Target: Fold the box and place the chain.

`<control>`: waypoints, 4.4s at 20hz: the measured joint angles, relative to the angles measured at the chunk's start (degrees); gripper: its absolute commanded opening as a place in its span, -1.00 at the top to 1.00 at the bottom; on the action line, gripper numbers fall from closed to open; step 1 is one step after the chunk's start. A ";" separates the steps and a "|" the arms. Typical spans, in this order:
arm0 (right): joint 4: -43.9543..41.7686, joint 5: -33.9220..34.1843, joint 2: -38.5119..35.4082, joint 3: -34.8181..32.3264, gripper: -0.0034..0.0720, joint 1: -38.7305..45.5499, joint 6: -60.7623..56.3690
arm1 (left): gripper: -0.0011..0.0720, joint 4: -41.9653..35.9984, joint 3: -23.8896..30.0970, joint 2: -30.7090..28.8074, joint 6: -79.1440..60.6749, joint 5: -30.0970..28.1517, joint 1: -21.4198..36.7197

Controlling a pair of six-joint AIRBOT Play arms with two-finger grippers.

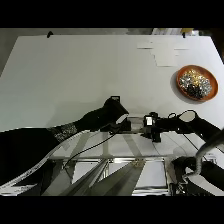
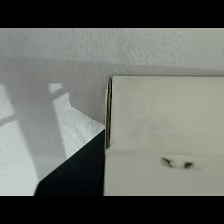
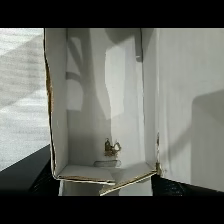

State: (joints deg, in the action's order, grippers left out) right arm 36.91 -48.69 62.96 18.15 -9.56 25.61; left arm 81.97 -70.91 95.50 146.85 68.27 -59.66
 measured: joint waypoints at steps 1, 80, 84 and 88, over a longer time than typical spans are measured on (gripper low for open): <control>0.00 0.00 0.00 0.02 -0.18 0.00 0.00 | 0.14 -0.04 0.00 -0.04 0.04 -0.02 -0.02; 0.00 0.07 0.00 0.02 -0.18 0.02 0.00 | 0.41 -64.37 33.46 -12.11 -170.86 -25.55 20.92; 0.00 0.07 0.00 0.02 -0.18 0.02 0.00 | 0.41 -64.37 33.46 -12.11 -170.86 -25.57 20.92; -0.02 0.04 0.00 0.02 -0.18 0.02 0.00 | 0.41 -64.37 33.48 -12.11 -170.86 -25.57 20.92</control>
State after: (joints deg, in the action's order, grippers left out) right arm 36.88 -48.64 62.96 18.17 -9.54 25.61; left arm 17.61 -37.43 83.40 -24.01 42.70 -38.74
